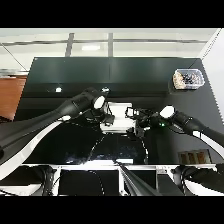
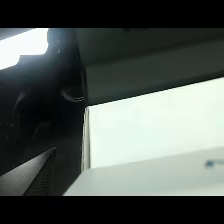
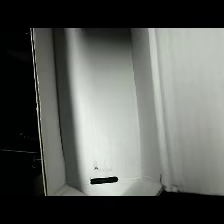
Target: Fold the box and place the chain.
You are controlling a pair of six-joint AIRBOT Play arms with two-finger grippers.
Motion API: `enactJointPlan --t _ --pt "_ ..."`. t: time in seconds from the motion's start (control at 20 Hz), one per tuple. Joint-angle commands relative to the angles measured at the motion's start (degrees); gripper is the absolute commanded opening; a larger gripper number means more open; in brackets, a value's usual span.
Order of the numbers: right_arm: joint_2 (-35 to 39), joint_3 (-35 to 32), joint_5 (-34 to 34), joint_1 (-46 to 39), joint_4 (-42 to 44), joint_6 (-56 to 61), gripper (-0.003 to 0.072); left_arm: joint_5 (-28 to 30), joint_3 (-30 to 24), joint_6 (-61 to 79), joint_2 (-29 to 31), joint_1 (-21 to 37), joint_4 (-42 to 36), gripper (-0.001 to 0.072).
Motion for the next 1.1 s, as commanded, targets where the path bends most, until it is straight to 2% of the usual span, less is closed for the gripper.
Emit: enactJointPlan --t 0.0,0.05,0.1,0.15,0.2,0.25,0.3,0.45,0.5,0.6,0.65,0.7,0.85,0.9,0.95,1.0,1.05 --pt "0.00 -0.02 0.02 0.04 0.02 0.02 0.0164 -2.67 1.90 -7.41 -2.14 -2.03 1.86 0.0598" --pt "0.00 -0.02 0.02 0.04 0.02 0.02 0.0164 -2.78 1.90 -8.39 -2.21 -2.10 1.86 0.0530" --pt "0.00 -0.02 0.02 0.04 0.02 0.02 0.0164 -2.67 1.90 -8.68 -2.25 -2.03 1.86 0.0359" --pt "0.00 -0.02 0.02 0.04 0.02 0.02 0.0164 -2.45 1.92 -8.68 -2.25 -2.01 1.86 0.0277" --pt "0.00 -0.02 0.02 0.04 0.02 0.02 0.0164 -1.84 1.92 -8.70 -2.25 -2.03 1.64 0.0275" --pt "0.00 -0.02 0.02 0.04 0.02 0.02 0.0164 -1.25 1.92 -8.70 -2.25 -2.03 1.09 0.0203" --pt "0.00 -0.02 0.02 0.04 0.02 0.02 0.0164 -0.79 1.92 -8.68 -2.23 -2.03 0.98 0.0025" --pt "0.00 -0.02 0.02 0.04 0.02 0.02 0.0164 -0.66 1.92 -8.68 -2.21 -2.01 0.94 0.0026" --pt "0.00 -0.02 0.02 0.04 0.02 0.02 0.0164 -0.87 1.92 -8.68 -2.21 -1.97 0.90 0.0065" --pt "0.00 -0.02 0.02 0.04 0.00 0.02 0.0164 -1.55 1.92 -8.70 -2.21 -1.90 0.83 0.0471" --pt "0.00 -0.02 0.02 0.04 0.02 0.02 0.0164 -1.73 1.92 -8.70 -2.21 -1.77 0.83 0.0515" --pt "0.00 -0.02 0.02 0.04 0.02 0.02 0.0164 -1.64 1.92 -8.70 -2.21 -1.57 0.83 0.0515" --pt "0.00 -0.02 0.02 0.04 0.02 0.02 0.0164 -1.46 1.95 -8.70 -2.21 -1.03 0.85 0.0506" --pt "0.00 -0.02 0.02 0.04 0.02 0.02 0.0164 -1.44 1.92 -8.70 -2.21 -0.79 0.83 0.0465" --pt "0.00 -0.02 0.02 0.04 0.02 0.02 0.0164 -1.40 1.95 -8.70 -2.21 -0.66 0.83 0.0275" --pt "0.00 -0.02 0.02 0.04 0.02 0.02 0.0164 -1.18 1.92 -8.70 -2.21 -0.50 0.81 0.0049" --pt "0.00 -0.02 0.02 0.04 0.02 0.02 0.0164 -0.87 1.92 -8.70 -2.21 -0.50 0.81 0.0026"
